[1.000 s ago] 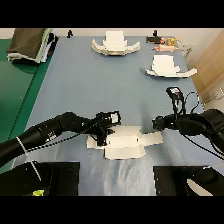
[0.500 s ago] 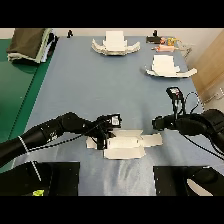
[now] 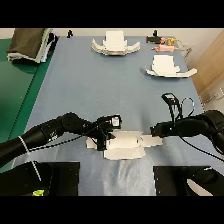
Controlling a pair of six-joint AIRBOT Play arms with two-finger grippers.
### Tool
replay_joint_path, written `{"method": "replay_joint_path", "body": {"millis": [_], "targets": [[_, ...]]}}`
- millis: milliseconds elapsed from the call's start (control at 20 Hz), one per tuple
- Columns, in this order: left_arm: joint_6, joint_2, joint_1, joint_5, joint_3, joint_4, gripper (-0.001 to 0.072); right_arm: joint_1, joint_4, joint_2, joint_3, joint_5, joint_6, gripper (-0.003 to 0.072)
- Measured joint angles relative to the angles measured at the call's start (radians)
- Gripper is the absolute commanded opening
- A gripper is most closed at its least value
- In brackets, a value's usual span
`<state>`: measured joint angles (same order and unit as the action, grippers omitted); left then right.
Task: Fold the box.
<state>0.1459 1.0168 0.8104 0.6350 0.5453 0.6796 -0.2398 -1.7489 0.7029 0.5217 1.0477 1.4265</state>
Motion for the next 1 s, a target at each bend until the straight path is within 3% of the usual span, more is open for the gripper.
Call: {"method": "replay_joint_path", "body": {"millis": [200, 400, 1000], "targets": [[0.0, 0.0, 0.0, 0.002, 0.0, 0.0, 0.0014, -0.047, -0.07, -0.036, 0.0, 0.126, 0.063, 0.0002], [0.0, 0.0, 0.0, 0.003, 0.0, 0.001, 0.0014, -0.152, -0.089, -0.092, 0.0, 0.174, 0.101, 0.0003], [0.02, 0.001, 0.0, -0.073, -0.001, -0.003, 0.0014, -0.252, -0.045, -0.115, 0.0, 0.138, 0.145, 0.0003]]}}
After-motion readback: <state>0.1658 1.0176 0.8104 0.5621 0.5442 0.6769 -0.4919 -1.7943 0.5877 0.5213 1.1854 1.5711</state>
